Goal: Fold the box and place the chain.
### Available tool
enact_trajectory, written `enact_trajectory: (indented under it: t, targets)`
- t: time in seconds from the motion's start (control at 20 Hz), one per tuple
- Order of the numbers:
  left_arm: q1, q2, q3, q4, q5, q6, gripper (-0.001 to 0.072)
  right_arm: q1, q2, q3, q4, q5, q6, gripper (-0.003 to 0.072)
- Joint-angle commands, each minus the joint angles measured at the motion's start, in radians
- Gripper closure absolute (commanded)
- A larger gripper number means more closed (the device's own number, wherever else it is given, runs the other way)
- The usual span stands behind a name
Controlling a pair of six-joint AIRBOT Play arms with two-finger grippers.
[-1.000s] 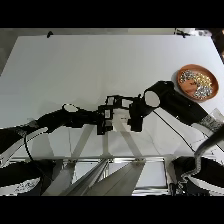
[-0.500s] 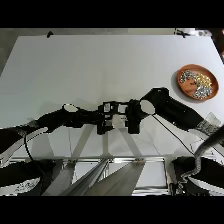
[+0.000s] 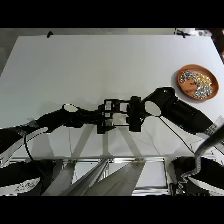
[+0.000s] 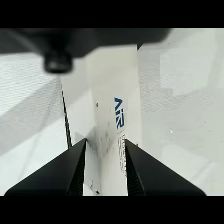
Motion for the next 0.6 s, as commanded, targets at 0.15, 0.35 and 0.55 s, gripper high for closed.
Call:
enact_trajectory:
  t: [0.15,0.35,0.55]
  targets:
    - [0.000,0.001,0.000,0.001,-0.002,0.002,0.0321,0.001,0.005,-0.029,-0.003,-0.065,0.031,0.0452]
    - [0.000,0.001,0.000,0.001,-0.002,0.002,0.0321,0.023,0.004,-0.069,-0.004,-0.072,0.053,0.0451]
    - [0.000,0.001,0.000,0.001,-0.002,0.002,0.0321,0.030,0.004,-0.071,-0.001,-0.082,0.059,0.0451]
